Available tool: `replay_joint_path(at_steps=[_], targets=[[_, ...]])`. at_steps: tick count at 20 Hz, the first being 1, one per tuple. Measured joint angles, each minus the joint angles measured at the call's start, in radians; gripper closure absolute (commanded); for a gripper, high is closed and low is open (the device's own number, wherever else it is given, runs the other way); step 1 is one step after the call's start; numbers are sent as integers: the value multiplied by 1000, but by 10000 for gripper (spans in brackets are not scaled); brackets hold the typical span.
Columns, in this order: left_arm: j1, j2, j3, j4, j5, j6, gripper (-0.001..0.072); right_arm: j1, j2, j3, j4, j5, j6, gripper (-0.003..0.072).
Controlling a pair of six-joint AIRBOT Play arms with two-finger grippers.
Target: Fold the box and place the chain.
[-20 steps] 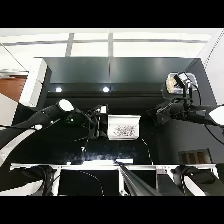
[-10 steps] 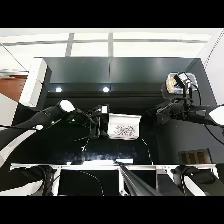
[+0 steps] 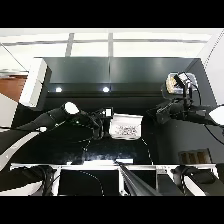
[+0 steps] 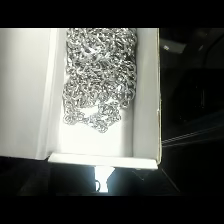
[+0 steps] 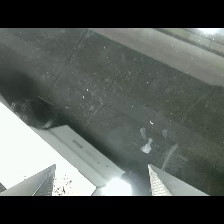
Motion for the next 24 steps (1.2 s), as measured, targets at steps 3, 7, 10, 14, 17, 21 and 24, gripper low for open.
replay_joint_path(at_steps=[3, 7, 10, 14, 17, 21, 24], targets=[[-2, -2, 0, -6, 4, 2, 228, 1, -1, 0, 0, 0, 16, -18], [-3, -2, 0, -9, 6, 3, 228, 47, -47, 24, 6, -14, 41, -18], [-3, -2, 0, -9, 7, 3, 228, 107, -140, 63, 16, -45, 45, -18], [-3, -2, 0, -9, 8, 3, 228, 147, -230, 93, 34, -13, 7, -17], [-3, -2, 0, -9, 10, 3, 228, 162, -253, 100, 36, 87, -70, -16], [-3, -2, 0, -10, 11, 3, 228, 181, -263, 103, 27, 151, -209, -9], [-3, -3, 0, -10, 11, 2, 228, 186, -265, 103, 23, 168, -327, -10]])
